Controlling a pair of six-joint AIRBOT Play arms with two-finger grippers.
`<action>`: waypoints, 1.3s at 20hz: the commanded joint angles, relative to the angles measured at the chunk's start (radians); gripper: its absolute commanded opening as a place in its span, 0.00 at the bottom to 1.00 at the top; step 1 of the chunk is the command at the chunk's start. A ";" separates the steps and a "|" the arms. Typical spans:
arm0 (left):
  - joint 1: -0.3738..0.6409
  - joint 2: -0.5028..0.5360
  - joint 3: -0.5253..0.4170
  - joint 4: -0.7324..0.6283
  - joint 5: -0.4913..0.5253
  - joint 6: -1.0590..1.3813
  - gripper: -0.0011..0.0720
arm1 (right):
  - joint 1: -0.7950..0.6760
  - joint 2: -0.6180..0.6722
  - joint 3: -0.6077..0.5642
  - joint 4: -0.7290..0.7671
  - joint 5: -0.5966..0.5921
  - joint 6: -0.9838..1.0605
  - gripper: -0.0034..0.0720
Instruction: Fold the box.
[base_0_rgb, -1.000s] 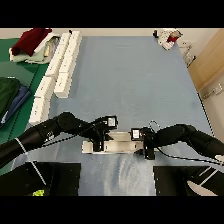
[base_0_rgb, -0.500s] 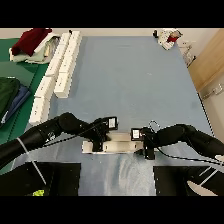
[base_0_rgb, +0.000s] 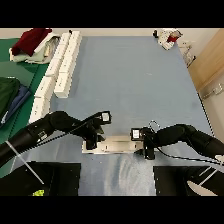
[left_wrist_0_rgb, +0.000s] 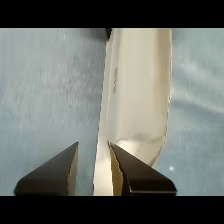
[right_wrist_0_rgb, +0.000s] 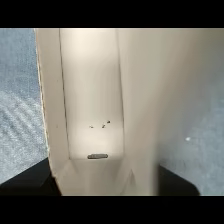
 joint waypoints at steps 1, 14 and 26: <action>0.073 0.118 0.005 0.153 -0.195 -0.301 0.44 | 0.000 0.001 0.001 0.000 0.000 0.000 0.72; -0.177 -0.016 0.049 -0.257 0.035 -0.697 0.03 | 0.000 0.001 0.001 0.000 0.000 0.000 0.72; -0.019 -0.288 0.086 -0.213 0.059 -0.765 0.03 | 0.000 0.001 0.001 0.000 0.000 0.000 0.72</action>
